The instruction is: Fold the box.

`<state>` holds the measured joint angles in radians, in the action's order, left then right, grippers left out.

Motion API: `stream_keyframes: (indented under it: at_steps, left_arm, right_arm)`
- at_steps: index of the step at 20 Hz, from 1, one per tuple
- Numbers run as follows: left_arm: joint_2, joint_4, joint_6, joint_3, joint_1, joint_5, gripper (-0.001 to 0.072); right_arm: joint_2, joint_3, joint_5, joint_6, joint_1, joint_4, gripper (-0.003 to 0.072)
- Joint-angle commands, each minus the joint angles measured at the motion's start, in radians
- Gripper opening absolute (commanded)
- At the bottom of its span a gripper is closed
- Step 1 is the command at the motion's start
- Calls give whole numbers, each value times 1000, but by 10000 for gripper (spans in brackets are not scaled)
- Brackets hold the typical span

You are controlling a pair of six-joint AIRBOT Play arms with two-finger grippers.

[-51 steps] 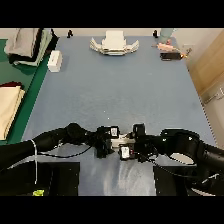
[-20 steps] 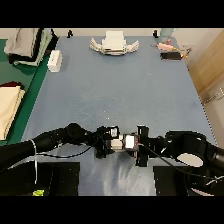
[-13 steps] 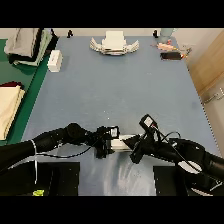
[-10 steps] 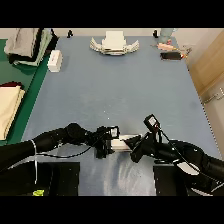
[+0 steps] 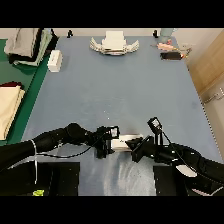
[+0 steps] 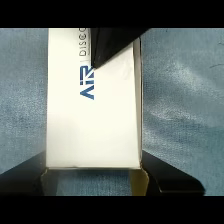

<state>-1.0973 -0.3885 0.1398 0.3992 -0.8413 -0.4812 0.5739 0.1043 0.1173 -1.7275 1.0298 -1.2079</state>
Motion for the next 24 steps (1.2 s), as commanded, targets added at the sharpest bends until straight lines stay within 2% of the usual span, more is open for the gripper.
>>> stream_keyframes:
  at_steps: [1, 6, 11, 16, 21, 24]
  left_arm:
    - [0, 0, 1, 1, 0, 0, 463]
    - [0, 0, 1, 1, 0, 0, 463]
    - [0, 0, 1, 1, 0, 0, 464]
    - [0, 0, 1, 1, 0, 0, 464]
    - [0, 0, 1, 1, 0, 0, 463]
    - [0, 0, 1, 1, 0, 0, 463]
  right_arm:
    - [32, -31, -39, -4, 33, 1, 2]
    - [87, -31, -41, -3, 64, 1, 2]
    - [85, -31, -40, -3, 67, 1, 3]
    - [11, -28, -41, 0, 66, -1, 3]
    - [-124, 23, -14, 0, 22, -169, 4]
    - [-158, 100, 163, 0, -61, -347, 4]
